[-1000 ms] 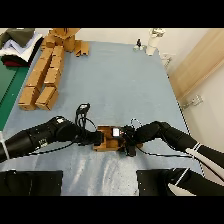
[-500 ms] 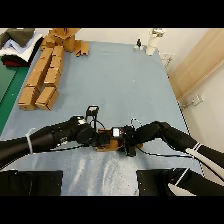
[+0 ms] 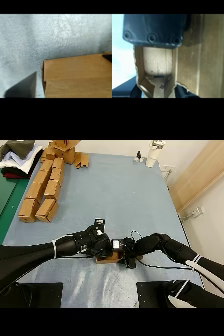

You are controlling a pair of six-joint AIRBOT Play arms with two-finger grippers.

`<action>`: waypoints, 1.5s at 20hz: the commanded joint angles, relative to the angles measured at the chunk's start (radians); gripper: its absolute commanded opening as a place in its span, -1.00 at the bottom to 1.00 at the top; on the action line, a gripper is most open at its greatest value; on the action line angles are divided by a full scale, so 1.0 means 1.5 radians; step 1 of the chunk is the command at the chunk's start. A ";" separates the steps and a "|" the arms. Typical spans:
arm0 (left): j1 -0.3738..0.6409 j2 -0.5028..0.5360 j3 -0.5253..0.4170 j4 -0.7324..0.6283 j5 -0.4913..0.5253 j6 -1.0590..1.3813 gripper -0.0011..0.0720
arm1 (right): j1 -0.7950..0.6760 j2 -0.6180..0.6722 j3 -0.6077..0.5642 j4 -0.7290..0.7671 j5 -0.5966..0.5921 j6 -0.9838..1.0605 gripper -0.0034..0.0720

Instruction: Fold the box.

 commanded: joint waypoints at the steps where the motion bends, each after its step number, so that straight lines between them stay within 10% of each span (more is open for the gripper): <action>1: -0.002 -0.010 0.007 0.007 0.004 -0.025 -0.60 | 0.000 0.000 0.001 0.000 0.000 0.000 0.20; 4: -0.003 -0.010 0.007 -0.014 0.040 -0.024 -0.94 | 0.000 0.000 0.001 0.000 0.000 0.000 0.20; 10: -0.015 -0.010 0.007 -0.022 0.044 -0.018 -0.85 | 0.000 0.000 0.001 0.000 0.000 0.000 0.20; 12: -0.014 -0.009 0.008 -0.038 0.045 -0.017 0.57 | 0.000 0.000 0.001 0.000 0.000 0.000 0.20; 13: -0.014 -0.005 0.010 -0.039 0.039 -0.017 0.66 | 0.000 0.000 0.001 0.000 0.000 0.000 0.20; 21: -0.013 0.082 0.014 0.019 -0.042 -0.001 0.66 | 0.000 0.000 0.001 0.000 0.000 0.000 0.20; 30: 0.008 0.154 0.029 0.040 -0.282 0.145 0.59 | 0.000 0.000 0.001 0.000 0.000 0.000 0.20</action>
